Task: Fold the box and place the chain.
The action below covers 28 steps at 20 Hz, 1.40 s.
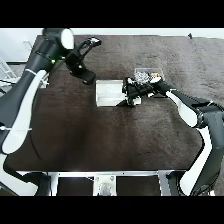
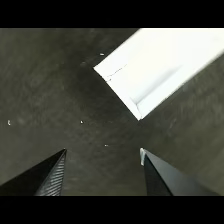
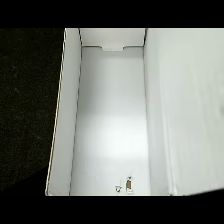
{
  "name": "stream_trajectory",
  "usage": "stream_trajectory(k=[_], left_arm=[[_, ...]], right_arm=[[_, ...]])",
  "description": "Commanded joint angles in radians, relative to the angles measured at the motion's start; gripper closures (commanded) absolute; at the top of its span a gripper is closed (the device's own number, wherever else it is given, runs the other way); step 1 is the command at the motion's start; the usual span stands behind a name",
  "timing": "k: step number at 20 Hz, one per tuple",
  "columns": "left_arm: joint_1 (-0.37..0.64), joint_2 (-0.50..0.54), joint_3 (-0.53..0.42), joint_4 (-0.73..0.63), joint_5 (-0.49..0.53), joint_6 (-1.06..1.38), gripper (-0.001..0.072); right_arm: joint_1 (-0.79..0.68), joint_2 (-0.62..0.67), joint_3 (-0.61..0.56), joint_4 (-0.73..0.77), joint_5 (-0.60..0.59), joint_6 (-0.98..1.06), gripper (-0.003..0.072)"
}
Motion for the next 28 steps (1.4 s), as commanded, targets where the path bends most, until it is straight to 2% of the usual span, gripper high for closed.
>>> stream_trajectory(k=[1, 3, 4, 7, 8, 10, 14, 23, 28], left_arm=[[0.127, 0.006, -0.090, -0.309, 0.047, 0.517, 0.0182], [0.209, 0.004, -0.178, -0.539, 0.043, 0.910, 0.0182], [0.233, 0.004, -0.213, -0.595, 0.047, 0.968, 0.0182], [0.244, 0.004, -0.307, -0.526, 0.151, 0.974, 0.0167], [0.244, 0.004, -0.348, -0.528, 0.203, 1.020, -0.0006], [0.244, 0.004, -0.438, -0.537, 0.324, 1.170, -0.0007], [0.246, -0.003, -0.572, -0.740, 0.477, 1.349, -0.0006], [0.246, -0.116, -0.578, -0.910, 0.389, 1.500, -0.0005], [0.246, -0.129, -0.578, -0.920, 0.372, 1.567, -0.0005]], right_arm=[[0.001, 0.000, 0.000, 0.000, 0.000, 0.000, 0.0100], [0.001, 0.000, 0.000, 0.000, 0.000, 0.000, 0.0100], [0.001, 0.000, 0.000, 0.000, 0.000, 0.000, 0.0099], [0.001, 0.000, 0.000, 0.000, 0.000, 0.000, 0.0100], [0.001, 0.000, 0.000, 0.000, 0.000, 0.000, 0.0100], [0.001, 0.000, 0.000, 0.000, 0.000, 0.000, 0.0100], [0.001, 0.000, 0.000, 0.000, 0.000, 0.000, 0.0100], [0.001, 0.000, 0.000, 0.000, 0.000, 0.000, 0.0099], [0.001, 0.000, 0.000, 0.000, 0.000, 0.000, 0.0099]])
